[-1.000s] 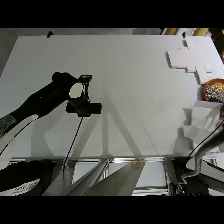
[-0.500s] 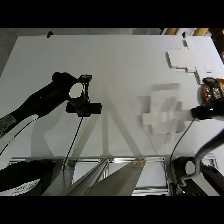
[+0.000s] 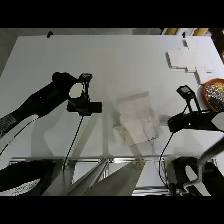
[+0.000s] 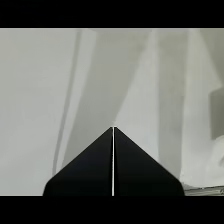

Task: Fold the box and place the chain.

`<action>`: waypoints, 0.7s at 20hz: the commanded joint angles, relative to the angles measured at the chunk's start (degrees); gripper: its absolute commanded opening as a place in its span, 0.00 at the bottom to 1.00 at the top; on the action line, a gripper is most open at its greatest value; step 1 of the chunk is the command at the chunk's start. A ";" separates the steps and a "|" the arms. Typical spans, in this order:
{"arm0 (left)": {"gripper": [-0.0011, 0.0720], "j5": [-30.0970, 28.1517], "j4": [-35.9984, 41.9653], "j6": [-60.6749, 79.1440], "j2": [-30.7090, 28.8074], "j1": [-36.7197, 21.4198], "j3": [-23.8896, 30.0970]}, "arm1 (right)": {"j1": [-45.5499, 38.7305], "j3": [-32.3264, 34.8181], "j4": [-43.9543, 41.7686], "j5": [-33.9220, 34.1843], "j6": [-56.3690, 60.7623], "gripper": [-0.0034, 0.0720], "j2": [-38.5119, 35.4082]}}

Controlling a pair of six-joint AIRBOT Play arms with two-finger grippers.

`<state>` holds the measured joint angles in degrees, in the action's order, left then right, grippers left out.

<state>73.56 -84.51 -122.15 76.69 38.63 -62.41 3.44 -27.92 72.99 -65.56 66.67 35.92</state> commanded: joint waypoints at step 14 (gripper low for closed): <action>0.24 -2.80 21.73 54.84 -3.19 -14.05 0.17 | 6.60 0.61 0.63 1.57 2.51 0.07 -1.27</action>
<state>67.66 -81.62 -89.69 74.37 29.91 -62.37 9.96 -27.33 73.52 -63.77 69.14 34.70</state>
